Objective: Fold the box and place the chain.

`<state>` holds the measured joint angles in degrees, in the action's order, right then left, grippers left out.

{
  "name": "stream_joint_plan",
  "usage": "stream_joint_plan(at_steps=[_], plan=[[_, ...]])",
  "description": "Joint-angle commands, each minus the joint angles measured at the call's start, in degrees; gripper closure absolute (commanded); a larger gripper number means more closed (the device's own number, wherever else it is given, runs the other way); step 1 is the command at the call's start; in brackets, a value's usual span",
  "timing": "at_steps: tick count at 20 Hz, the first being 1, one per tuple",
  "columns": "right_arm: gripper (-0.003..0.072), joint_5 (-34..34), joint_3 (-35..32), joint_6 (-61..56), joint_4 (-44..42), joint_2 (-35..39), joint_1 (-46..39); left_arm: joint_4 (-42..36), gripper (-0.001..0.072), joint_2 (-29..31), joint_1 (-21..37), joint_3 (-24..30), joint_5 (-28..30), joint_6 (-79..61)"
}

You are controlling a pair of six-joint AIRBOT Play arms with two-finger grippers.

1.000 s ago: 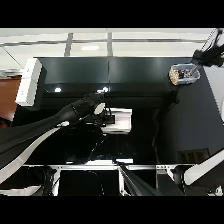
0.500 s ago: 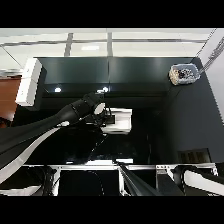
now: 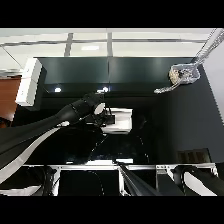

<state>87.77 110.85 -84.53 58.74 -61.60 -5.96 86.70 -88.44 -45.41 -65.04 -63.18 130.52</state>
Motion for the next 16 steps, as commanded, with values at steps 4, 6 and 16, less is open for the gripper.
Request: stream_joint_plan(at_steps=[4,6,16], plan=[[0.0673,6.5,-4.1,1.7,-14.6,0.8,6.8,0.0,0.0682,0.0,0.0,-0.1,-0.1,0.0],[0.0673,4.8,-6.7,1.7,-17.2,0.8,9.4,0.0,0.0682,0.0,0.0,-0.1,-0.1,0.0],[0.0673,-3.9,-17.2,1.9,-16.8,0.8,20.5,0.0,0.0683,0.0,0.0,-0.1,-0.1,0.0]])
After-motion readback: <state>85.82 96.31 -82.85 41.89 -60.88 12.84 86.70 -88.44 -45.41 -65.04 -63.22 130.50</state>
